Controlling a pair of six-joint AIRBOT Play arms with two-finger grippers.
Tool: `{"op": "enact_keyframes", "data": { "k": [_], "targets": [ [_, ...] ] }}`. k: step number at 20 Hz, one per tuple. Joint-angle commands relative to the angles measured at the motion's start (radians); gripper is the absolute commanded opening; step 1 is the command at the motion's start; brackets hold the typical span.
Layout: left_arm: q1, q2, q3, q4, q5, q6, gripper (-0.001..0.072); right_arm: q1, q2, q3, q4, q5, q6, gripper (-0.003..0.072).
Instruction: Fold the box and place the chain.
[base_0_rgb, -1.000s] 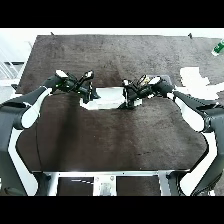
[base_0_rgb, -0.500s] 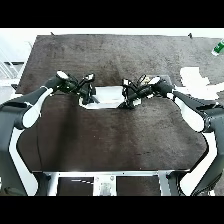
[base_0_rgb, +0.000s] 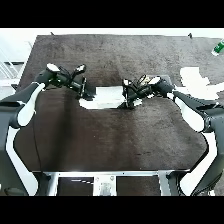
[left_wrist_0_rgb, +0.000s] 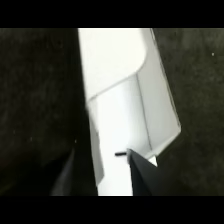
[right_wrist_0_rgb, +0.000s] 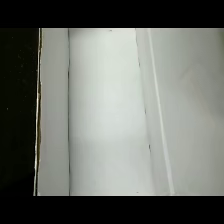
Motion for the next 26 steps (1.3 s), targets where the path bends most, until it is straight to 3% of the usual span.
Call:
{"op": "enact_keyframes", "data": {
  "k": [1,3,7,10,13,17,19,22,26],
  "targets": [
    [0.063,0.002,0.060,-0.011,-0.076,-0.057,0.0313,0.000,0.000,0.000,0.000,0.000,-0.001,0.0581],
    [0.070,0.002,0.085,-0.016,-0.141,-0.056,0.0020,0.000,0.000,0.000,0.000,0.000,-0.001,0.0581],
    [0.066,0.022,0.104,-0.037,-0.130,-0.155,0.0013,0.000,0.000,0.000,0.000,0.000,-0.001,0.0582],
    [0.052,0.094,0.064,-0.047,-0.076,-0.156,0.0012,0.000,0.000,0.000,0.000,0.000,-0.001,0.0581],
    [0.018,0.207,-0.081,-0.063,0.039,-0.074,0.0012,0.000,0.000,0.000,0.000,0.000,-0.001,0.0581],
    [-0.066,0.369,-0.390,-0.137,0.264,0.117,0.0012,0.000,0.000,0.000,0.000,0.000,-0.001,0.0582],
    [-0.087,0.387,-0.465,-0.199,0.282,0.169,0.0012,0.000,0.000,0.000,0.000,0.000,-0.001,0.0581],
    [-0.117,0.385,-0.520,-0.221,0.354,0.181,0.0014,0.000,0.000,0.000,0.000,0.000,-0.001,0.0581],
    [-0.148,0.385,-0.526,-0.249,0.570,0.119,0.0015,0.000,0.000,0.000,0.000,0.000,-0.001,0.0582]
  ]
}}
